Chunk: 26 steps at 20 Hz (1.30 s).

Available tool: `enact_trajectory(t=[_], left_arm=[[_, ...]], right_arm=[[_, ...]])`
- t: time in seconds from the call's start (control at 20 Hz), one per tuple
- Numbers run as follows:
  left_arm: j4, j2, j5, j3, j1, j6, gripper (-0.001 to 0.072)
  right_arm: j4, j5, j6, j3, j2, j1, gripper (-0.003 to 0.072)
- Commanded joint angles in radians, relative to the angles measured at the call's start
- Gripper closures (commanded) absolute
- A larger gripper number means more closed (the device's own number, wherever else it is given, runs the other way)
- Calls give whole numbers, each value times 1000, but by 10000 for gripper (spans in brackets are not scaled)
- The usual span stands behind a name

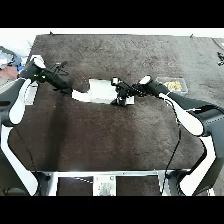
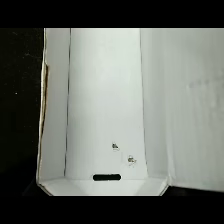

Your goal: Fold the box and place the chain.

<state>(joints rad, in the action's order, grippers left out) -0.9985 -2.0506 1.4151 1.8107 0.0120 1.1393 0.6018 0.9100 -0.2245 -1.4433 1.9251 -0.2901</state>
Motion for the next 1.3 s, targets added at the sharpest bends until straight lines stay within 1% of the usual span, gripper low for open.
enact_trajectory(t=[0.0, 0.15, 0.4, 0.55, 0.75, 1.1, 1.15, 1.2, 1.25], left_arm=[[-51, -31, 35, 48, -20, 54, 701], [-121, -47, 52, 82, -68, 87, 699], [-129, -55, 51, 95, -93, 103, 699], [-108, -56, 45, 95, -106, 117, 698], [15, -55, 71, 95, -104, 62, 697], [85, -39, 88, 103, -104, 29, 694], [87, -30, 91, 103, -104, 21, 664], [87, -26, 100, 107, -104, 10, 486], [90, -21, 108, 107, -104, 10, 474]], right_arm=[[0, 0, 0, 0, 0, 0, 84], [0, 0, 0, 0, 0, 0, 84], [0, 0, 0, 0, 0, 0, 84], [0, 0, 0, 0, 0, 0, 84], [0, 0, 0, 0, 0, 0, 84], [0, 0, 0, 0, 0, 0, 84], [0, 0, 0, 0, 0, 0, 84], [0, 0, 0, 0, 0, 0, 84], [0, 0, 0, 0, 0, 0, 84]])
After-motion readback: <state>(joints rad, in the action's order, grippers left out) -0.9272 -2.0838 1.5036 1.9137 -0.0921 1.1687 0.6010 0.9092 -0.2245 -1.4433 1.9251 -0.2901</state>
